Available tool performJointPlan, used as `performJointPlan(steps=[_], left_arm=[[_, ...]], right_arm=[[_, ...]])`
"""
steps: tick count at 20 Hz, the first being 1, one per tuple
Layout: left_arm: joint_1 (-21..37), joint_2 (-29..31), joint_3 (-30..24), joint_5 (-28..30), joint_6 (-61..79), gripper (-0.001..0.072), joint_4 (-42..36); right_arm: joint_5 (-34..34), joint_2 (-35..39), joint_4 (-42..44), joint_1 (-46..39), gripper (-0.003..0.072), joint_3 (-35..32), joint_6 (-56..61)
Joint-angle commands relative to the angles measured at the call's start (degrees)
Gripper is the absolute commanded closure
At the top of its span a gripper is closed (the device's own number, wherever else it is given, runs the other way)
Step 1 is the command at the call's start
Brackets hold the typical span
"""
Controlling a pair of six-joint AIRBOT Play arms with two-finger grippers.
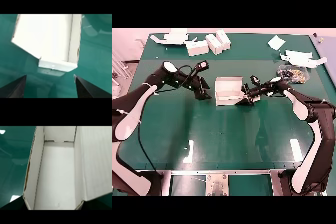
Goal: Fold the box and place the chain.
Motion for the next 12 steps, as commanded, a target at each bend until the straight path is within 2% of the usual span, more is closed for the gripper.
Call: performJointPlan(steps=[1, 6, 12], left_arm=[[0.0, -2.3, -1.0, 0.7, 8.7, 0.0012, -4.9], [0.0, -5.7, -1.0, -1.1, 13.2, 0.0011, -7.6], [0.0, -5.8, -1.0, -2.1, 17.5, 0.0011, -11.8]], right_arm=[[0.0, 0.0, 0.0, 0.0, 0.0204, 0.0, 0.0], [0.0, 0.0, 0.0, 0.0, 0.0204, 0.0, 0.0], [0.0, 0.0, 0.0, 0.0, 0.0204, 0.0, 0.0]])
